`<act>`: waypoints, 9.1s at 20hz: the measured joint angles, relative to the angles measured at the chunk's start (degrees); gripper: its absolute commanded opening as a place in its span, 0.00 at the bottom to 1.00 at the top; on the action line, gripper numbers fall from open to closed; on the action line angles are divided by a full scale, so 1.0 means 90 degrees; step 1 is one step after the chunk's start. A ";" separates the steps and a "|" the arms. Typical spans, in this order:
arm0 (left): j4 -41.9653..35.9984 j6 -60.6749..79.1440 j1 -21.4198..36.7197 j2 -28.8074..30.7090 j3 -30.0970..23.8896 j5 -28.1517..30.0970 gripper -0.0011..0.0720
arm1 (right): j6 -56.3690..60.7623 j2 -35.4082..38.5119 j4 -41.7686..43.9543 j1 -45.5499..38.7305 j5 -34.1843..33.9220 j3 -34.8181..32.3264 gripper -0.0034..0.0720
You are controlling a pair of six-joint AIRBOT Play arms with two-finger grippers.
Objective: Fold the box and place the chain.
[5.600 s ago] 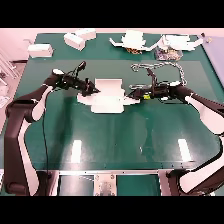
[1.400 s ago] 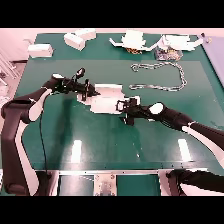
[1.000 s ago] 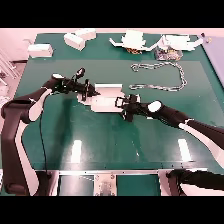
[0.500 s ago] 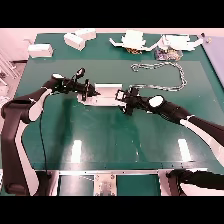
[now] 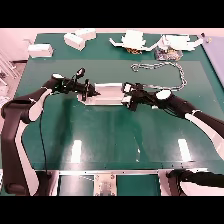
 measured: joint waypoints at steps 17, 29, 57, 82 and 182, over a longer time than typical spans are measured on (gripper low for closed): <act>0.0005 -0.0012 0.0000 0.0000 0.0000 -0.0015 0.04 | -0.0753 -0.0959 0.0738 -0.0729 0.1916 0.0981 0.96; 0.0010 -0.0015 0.0000 0.0000 0.0000 -0.0053 0.04 | -0.0777 -0.1860 0.0750 -0.1027 0.3181 0.1885 0.96; 0.0005 -0.0015 0.0000 0.0000 0.0000 -0.0070 0.04 | -0.1440 -0.3286 0.0746 -0.1042 0.4471 0.2982 0.96; 0.0005 -0.0012 0.0000 0.0000 0.0000 -0.0073 0.04 | -0.1401 -0.3473 0.0690 -0.0954 0.4724 0.3181 0.88; -0.1506 0.0874 0.0012 0.4104 -0.4860 0.2351 0.04 | -0.1158 -0.3473 0.0289 -0.0947 0.4779 0.3293 0.82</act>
